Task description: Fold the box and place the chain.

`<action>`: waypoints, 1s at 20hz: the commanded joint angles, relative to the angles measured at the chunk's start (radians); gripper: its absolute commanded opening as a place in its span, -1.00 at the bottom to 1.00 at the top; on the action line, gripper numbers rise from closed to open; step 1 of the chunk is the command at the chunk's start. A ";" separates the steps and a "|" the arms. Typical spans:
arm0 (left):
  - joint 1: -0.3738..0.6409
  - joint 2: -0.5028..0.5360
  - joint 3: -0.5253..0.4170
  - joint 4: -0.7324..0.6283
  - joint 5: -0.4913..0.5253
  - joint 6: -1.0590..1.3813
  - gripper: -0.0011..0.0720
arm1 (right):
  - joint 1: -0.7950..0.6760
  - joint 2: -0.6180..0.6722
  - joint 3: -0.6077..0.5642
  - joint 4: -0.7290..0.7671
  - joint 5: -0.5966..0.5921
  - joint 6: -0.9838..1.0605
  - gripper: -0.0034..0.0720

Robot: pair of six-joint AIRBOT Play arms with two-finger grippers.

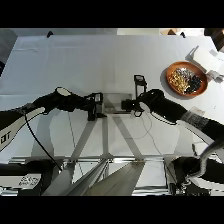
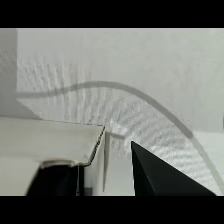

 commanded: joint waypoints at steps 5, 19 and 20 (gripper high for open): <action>0.000 0.001 0.000 0.001 0.000 0.001 -0.39 | 0.020 -0.053 0.062 -0.010 0.069 0.090 -0.05; 0.000 0.001 0.000 0.000 0.000 0.001 -0.39 | 0.049 -0.085 0.064 0.003 -0.018 0.209 0.03; 0.000 0.001 0.000 0.000 0.000 0.001 -0.39 | 0.048 -0.075 0.064 0.011 -0.017 0.209 0.04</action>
